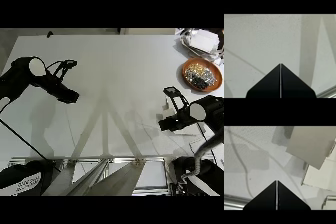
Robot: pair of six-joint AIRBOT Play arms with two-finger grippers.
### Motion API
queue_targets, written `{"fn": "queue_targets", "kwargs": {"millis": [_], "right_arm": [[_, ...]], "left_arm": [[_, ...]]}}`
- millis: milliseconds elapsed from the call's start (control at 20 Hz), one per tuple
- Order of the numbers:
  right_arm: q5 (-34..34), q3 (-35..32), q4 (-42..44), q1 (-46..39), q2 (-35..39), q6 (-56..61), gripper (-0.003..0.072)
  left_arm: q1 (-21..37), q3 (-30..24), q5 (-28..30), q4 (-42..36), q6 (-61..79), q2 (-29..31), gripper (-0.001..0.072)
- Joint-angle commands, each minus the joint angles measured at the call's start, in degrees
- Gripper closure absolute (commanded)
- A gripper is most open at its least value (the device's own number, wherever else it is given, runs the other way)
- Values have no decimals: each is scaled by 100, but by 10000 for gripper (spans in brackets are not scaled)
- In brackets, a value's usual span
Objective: Fold the box and place the chain.
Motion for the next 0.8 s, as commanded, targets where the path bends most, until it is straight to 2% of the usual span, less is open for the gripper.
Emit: {"fn": "queue_targets", "kwargs": {"millis": [0, 300, 450, 600, 750], "right_arm": [[2, 0, 0, -2, 7, 2, 674], [-68, 0, -63, -20, 0, -2, 674], [-717, 0, -98, -20, 0, 0, 674], [-787, 0, -37, -20, 0, -2, 674], [-1340, 2, -42, -20, 0, -2, 673]], "left_arm": [[4, -2, 0, 0, 2, 4, 700], [4, -2, 0, 0, 0, 4, 700], [4, -2, 2, 2, 0, 4, 700], [4, -2, 0, 2, 0, 4, 700], [4, -2, 0, 2, 0, 4, 700]]}}
